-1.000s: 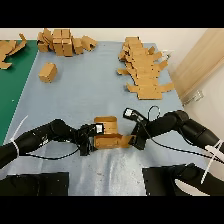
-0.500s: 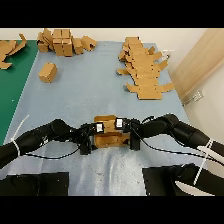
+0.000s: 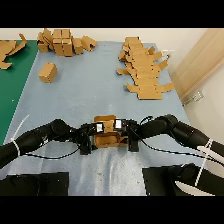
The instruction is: Fold the box.
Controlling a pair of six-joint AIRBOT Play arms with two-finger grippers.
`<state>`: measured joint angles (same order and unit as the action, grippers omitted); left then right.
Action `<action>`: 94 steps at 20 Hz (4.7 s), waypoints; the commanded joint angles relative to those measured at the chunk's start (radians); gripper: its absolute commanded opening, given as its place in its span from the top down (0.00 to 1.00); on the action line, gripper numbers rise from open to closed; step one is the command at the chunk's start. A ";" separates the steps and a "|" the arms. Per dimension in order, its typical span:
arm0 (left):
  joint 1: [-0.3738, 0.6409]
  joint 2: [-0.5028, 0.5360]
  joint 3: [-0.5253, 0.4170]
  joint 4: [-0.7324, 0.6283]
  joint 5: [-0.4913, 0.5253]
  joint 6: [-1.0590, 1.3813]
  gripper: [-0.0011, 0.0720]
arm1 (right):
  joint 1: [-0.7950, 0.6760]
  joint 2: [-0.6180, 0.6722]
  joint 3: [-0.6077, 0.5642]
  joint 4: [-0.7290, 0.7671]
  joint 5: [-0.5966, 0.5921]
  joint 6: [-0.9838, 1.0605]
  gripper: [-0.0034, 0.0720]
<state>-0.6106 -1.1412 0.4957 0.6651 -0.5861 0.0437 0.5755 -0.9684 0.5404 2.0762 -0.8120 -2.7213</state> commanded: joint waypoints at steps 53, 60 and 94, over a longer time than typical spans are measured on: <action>0.001 0.000 0.000 0.001 0.000 0.000 0.34 | 0.092 0.002 0.000 -0.026 0.137 0.068 0.82; 0.001 0.000 0.000 0.001 0.001 0.000 0.34 | 0.092 0.002 0.000 0.007 0.134 0.068 0.33; 0.001 0.000 0.000 0.001 0.001 0.000 0.34 | -0.356 0.098 -0.077 -0.020 -0.139 1.232 0.95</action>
<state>-0.6102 -1.1412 0.4957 0.6655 -0.5854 0.0441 0.2142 -0.8566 0.4767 1.9045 -0.9699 -1.4429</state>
